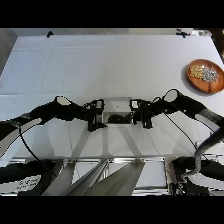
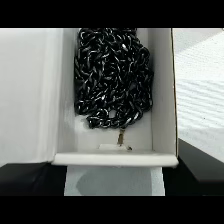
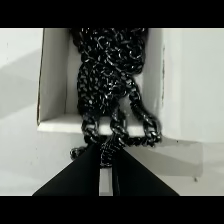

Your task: Fold the box and place the chain.

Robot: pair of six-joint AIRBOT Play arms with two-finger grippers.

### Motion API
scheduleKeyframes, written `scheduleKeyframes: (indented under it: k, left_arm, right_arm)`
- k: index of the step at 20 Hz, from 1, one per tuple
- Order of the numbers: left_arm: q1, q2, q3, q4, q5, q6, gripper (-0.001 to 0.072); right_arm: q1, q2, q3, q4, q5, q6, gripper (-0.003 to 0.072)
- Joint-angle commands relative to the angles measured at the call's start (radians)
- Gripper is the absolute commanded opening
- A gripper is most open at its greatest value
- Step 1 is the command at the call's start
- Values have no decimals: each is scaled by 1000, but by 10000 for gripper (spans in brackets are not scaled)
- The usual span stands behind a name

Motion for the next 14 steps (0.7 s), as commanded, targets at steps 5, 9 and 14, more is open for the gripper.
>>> scheduleKeyframes:
  k: [5, 9, 14]
  left_arm:
    - [0, 1, 0, 0, 0, 0, 276]
    - [0, 1, 0, 0, 0, 0, 276]
    - [0, 1, 0, 0, 0, 0, 276]
  right_arm:
    - [1, 83, 0, -146, -22, 112, 9]
    - [1, 166, 0, -111, -13, 111, 9]
    - [3, 298, 0, 88, -11, 111, 9]
